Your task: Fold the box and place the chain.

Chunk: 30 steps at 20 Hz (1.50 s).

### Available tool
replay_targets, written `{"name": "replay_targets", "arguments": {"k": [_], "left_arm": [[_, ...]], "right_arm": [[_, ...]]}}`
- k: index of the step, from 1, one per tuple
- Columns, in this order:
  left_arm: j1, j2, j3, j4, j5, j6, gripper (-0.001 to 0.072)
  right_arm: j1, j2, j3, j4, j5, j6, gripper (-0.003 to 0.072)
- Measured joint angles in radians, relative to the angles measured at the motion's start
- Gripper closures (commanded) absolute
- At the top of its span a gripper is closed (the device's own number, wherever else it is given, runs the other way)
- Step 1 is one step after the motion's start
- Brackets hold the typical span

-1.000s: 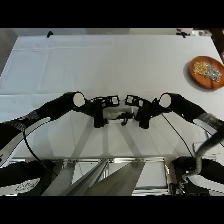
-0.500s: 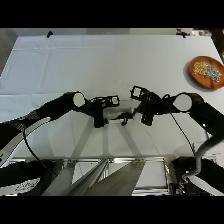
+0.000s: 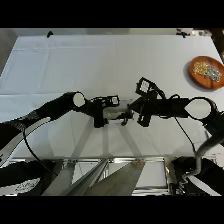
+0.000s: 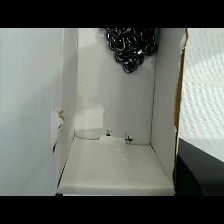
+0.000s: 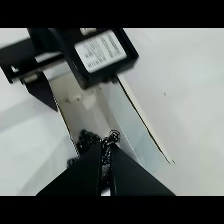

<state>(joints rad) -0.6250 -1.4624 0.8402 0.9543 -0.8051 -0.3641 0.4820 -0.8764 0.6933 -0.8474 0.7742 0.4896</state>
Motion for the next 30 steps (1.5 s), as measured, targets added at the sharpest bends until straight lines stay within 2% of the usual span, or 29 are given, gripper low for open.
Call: {"name": "replay_targets", "arguments": {"k": [4,8,9,10,11,15,20,23,26,30], "left_arm": [[0.000,0.000,0.000,0.000,0.000,0.000,0.0362],[0.000,0.000,0.000,0.000,0.000,0.000,0.0362],[0.000,0.000,0.000,0.000,0.000,0.000,0.0362],[0.000,0.000,0.000,0.000,0.000,0.000,0.0362],[0.000,0.000,0.000,0.000,0.000,0.000,0.0362],[0.000,0.000,0.000,0.000,0.000,0.000,0.0362],[0.000,0.000,0.000,0.000,0.000,0.000,0.0362],[0.000,0.000,0.000,0.000,0.000,0.000,0.0362],[0.000,0.000,0.000,0.000,0.000,0.000,0.0362],[0.000,0.000,0.000,0.000,0.000,0.000,0.0362]], "right_arm": [[0.059,-0.018,0.000,0.032,-0.077,0.000,0.0676],[0.079,-0.090,0.000,0.041,-0.117,0.030,0.0668],[0.080,-0.111,0.000,0.041,-0.120,0.037,0.0601],[0.080,-0.134,0.000,0.040,-0.124,0.042,0.0494],[0.079,-0.153,0.000,0.039,-0.123,0.046,0.0463],[0.039,-0.186,0.000,0.036,-0.080,0.058,0.0467],[-0.113,-0.193,0.001,-0.023,0.069,0.046,0.0465],[-0.208,-0.195,0.001,-0.070,0.141,-0.096,0.0465],[-0.254,-0.222,0.002,-0.127,0.127,-0.248,0.0465],[-0.240,-0.303,0.002,-0.179,0.103,-0.453,0.0464]]}}
